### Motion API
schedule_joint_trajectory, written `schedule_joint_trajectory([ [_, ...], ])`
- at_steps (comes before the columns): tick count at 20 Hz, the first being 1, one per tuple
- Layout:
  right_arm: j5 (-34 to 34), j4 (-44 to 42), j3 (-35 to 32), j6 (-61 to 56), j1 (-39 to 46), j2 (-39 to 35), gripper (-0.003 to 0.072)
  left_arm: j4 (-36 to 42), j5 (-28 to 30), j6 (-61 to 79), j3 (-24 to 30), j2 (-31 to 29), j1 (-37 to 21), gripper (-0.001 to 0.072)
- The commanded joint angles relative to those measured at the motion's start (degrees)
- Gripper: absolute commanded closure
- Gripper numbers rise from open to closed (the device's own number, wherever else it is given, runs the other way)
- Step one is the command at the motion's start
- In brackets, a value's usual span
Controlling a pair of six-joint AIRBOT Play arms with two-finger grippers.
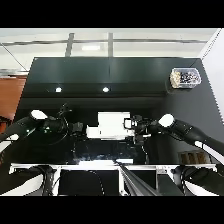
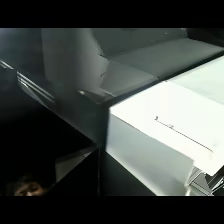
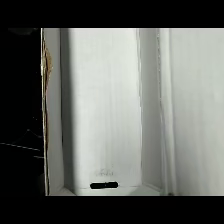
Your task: Fold the box and place the chain.
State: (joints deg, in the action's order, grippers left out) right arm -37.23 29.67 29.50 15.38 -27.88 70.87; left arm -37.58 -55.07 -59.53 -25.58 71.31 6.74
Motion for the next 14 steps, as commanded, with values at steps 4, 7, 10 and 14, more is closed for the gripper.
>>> schedule_joint_trajectory([
  [4, 0.0, 0.0, 0.0, 0.0, 0.0, 0.0, 0.0670, 3.2, 2.0, 3.1, 0.0, 1.1, 3.8, 0.0686],
  [7, 0.0, 0.0, 0.0, 0.0, 0.0, 0.0, 0.0670, 9.6, 1.8, 6.2, 0.0, 1.1, 3.0, 0.0686],
  [10, 0.0, 0.0, 0.0, 0.0, 0.0, 0.0, 0.0670, 10.1, -1.1, 9.5, -0.3, 1.1, 2.6, 0.0686],
  [14, 0.0, 0.0, 0.0, 0.0, 0.0, 0.0, 0.0670, 14.5, -2.4, 10.7, -0.3, 1.1, 2.7, 0.0632],
])
